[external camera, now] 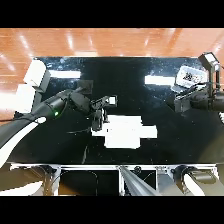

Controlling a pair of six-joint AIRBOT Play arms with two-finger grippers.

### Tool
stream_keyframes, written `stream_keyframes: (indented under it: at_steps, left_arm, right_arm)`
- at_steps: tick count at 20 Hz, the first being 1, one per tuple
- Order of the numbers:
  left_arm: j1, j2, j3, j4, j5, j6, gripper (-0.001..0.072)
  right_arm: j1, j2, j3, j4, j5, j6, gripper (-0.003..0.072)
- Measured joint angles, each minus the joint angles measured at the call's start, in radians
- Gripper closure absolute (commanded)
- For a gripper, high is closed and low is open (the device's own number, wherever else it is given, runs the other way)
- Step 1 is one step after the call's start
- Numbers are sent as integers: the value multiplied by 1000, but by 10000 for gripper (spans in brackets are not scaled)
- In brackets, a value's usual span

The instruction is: Fold the box and place the chain.

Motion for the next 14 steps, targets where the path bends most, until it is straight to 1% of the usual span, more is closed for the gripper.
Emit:
stream_keyframes:
  at_steps: [2,4,8,11,14]
  left_arm:
    - [-1,9,-31,0,-58,23,689]
    - [-1,6,-48,2,-87,36,688]
    - [-1,1,-61,3,-108,9,688]
    - [-1,-1,-63,3,-111,-14,690]
    - [-2,-1,-64,4,-126,-26,691]
  right_arm:
    - [0,0,0,6,-22,3,-29]
    - [1,0,0,24,-36,11,-30]
    - [2,0,0,61,-42,18,-29]
    - [2,-2,-7,70,-22,5,-29]
    - [3,-5,-66,66,46,-95,-29]
